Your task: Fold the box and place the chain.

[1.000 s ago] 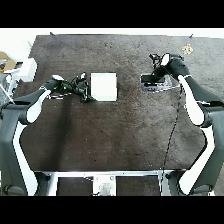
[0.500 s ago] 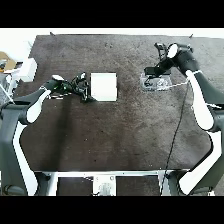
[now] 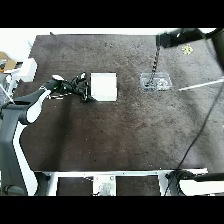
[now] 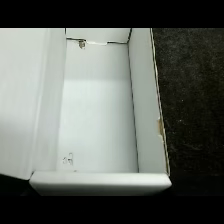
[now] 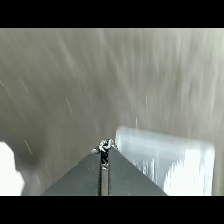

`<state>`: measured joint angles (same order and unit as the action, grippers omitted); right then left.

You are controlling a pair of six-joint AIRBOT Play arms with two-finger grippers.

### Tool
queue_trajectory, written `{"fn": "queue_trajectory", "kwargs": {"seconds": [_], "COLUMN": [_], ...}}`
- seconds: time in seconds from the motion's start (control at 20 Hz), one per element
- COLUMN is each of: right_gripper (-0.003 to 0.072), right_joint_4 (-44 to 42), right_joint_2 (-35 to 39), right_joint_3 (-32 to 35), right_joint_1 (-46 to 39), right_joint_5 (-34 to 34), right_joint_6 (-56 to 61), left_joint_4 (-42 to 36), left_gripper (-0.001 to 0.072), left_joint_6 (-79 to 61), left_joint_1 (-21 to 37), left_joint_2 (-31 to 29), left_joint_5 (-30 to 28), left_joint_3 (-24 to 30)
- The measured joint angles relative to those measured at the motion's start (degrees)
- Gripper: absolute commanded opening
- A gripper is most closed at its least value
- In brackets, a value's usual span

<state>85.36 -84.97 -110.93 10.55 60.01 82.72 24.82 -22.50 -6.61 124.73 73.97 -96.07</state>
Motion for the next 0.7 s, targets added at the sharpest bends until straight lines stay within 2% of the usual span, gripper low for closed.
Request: {"fn": "queue_trajectory", "kwargs": {"seconds": [0.15,0.3,0.7], "right_gripper": [0.0002,0.0002,0.0001], "right_joint_4": [1.8,5.0,7.6], "right_joint_2": [6.4,9.8,11.5], "right_joint_3": [0.0,0.0,4.5], "right_joint_1": [5.3,10.9,19.6], "right_joint_5": [-10.2,-18.6,-26.1], "right_joint_6": [-2.5,-4.8,-6.4], "left_joint_4": [0.0,0.0,0.0], "left_gripper": [0.0453,0.0453,0.0453], "left_joint_6": [0.0,0.0,0.0], "left_joint_1": [0.0,0.0,0.0], "left_joint_2": [0.0,0.0,0.0], "left_joint_5": [0.0,0.0,0.0], "left_joint_3": [0.0,0.0,0.0]}}
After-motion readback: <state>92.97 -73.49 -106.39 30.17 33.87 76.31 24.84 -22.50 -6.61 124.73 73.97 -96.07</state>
